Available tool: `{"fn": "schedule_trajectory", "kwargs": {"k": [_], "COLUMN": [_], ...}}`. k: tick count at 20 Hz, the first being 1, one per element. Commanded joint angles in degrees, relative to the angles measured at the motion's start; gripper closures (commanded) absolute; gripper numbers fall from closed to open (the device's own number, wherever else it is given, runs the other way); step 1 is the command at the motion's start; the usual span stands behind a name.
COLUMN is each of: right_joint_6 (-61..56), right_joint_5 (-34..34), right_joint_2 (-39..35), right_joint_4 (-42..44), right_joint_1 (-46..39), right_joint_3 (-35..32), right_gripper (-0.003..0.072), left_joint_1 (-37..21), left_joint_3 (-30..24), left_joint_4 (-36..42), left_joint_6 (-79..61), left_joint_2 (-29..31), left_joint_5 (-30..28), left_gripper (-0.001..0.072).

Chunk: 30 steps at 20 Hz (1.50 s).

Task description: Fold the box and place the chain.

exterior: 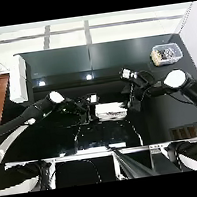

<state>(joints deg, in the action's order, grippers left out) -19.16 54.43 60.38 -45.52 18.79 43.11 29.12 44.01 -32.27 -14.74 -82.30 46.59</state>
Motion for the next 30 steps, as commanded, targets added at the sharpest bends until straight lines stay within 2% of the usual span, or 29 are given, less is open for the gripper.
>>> {"fn": "schedule_trajectory", "kwargs": {"k": [1, 4, 8, 11, 12, 13, 28, 29, 30], "right_joint_6": [4.5, 7.6, 7.7, 7.6, 7.6, 7.6, 7.6, 7.3, 6.6], "right_joint_5": [1.1, 1.0, 0.9, 1.0, 1.1, 1.0, 2.1, 2.1, 1.9], "right_joint_2": [1.3, 2.8, 3.3, 3.3, 3.3, 3.3, 3.4, 3.4, 3.4], "right_joint_4": [-0.9, 2.1, 1.9, 1.9, 1.9, 1.9, -1.2, -1.1, -1.3], "right_joint_1": [1.0, 1.8, 2.4, 2.4, 2.4, 2.4, 4.2, 4.3, 4.3], "right_joint_3": [0.1, 0.0, -1.4, -1.7, -1.7, -1.7, -1.9, -2.0, -2.0], "right_gripper": [-0.0013, -0.0013, -0.0012, 0.0278, 0.0397, 0.0451, 0.0450, 0.0440, 0.0359], "left_joint_1": [0.0, 0.0, 0.1, 0.1, 0.1, 0.1, 0.1, 0.1, 0.1], "left_joint_3": [0.0, 0.0, 0.0, 0.0, 0.0, 0.0, 0.0, 0.0, 0.0], "left_joint_4": [-0.1, -0.1, -0.1, -0.1, -0.1, -0.1, -0.1, -0.1, -0.1], "left_joint_6": [0.0, 0.0, 0.0, 0.0, 0.0, 0.0, 0.0, 0.0, 0.0], "left_joint_2": [0.0, 0.0, 0.0, 0.0, 0.0, 0.0, 0.0, 0.0, 0.0], "left_joint_5": [-0.1, 0.0, 0.0, 0.0, 0.0, 0.0, 0.0, 0.0, 0.0], "left_gripper": [0.0358, 0.0358, 0.0358, 0.0358, 0.0358, 0.0358, 0.0359, 0.0358, 0.0358]}}
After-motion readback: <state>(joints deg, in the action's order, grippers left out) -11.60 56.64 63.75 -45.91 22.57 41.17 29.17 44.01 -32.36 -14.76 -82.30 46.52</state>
